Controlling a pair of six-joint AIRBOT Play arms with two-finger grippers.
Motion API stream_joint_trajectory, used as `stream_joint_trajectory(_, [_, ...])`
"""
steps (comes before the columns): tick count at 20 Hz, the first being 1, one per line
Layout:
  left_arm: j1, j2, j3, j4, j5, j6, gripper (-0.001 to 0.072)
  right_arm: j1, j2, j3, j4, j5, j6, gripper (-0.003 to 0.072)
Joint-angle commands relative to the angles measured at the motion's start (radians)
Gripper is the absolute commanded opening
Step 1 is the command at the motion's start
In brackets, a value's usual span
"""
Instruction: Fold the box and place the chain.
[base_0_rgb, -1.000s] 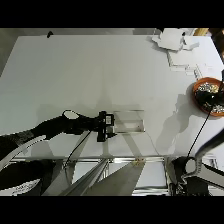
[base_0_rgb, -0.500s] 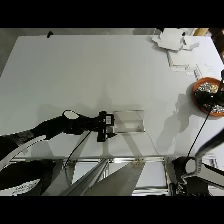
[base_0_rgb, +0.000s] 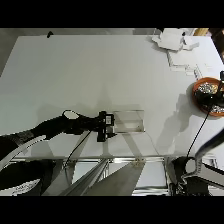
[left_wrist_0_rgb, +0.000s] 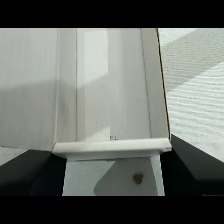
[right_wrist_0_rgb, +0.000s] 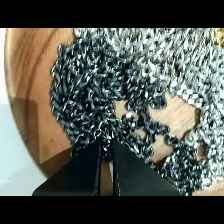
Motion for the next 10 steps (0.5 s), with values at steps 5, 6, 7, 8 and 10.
stream_joint_trajectory(5, [0.0, 0.001, 0.001, 0.0, 0.0, 0.0, 0.014, 0.013, 0.216, 0.0, 0.023, 0.156, -0.004, 0.0021])
stream_joint_trajectory(6, [0.0, 0.001, 0.001, 0.0, 0.0, 0.0, 0.014, 0.024, 0.256, 0.0, 0.036, 0.185, -0.007, 0.0021])
stream_joint_trajectory(7, [0.0, 0.001, 0.001, 0.0, 0.0, 0.0, 0.014, 0.039, 0.295, 0.0, 0.053, 0.218, -0.008, 0.002])
stream_joint_trajectory(8, [0.0, 0.001, 0.001, 0.0, 0.0, 0.0, 0.014, 0.058, 0.329, 0.0, 0.066, 0.246, -0.011, 0.002])
stream_joint_trajectory(10, [0.0, 0.001, 0.001, 0.0, 0.0, 0.0, 0.014, 0.11, 0.396, 0.0, 0.114, 0.313, -0.064, 0.002])
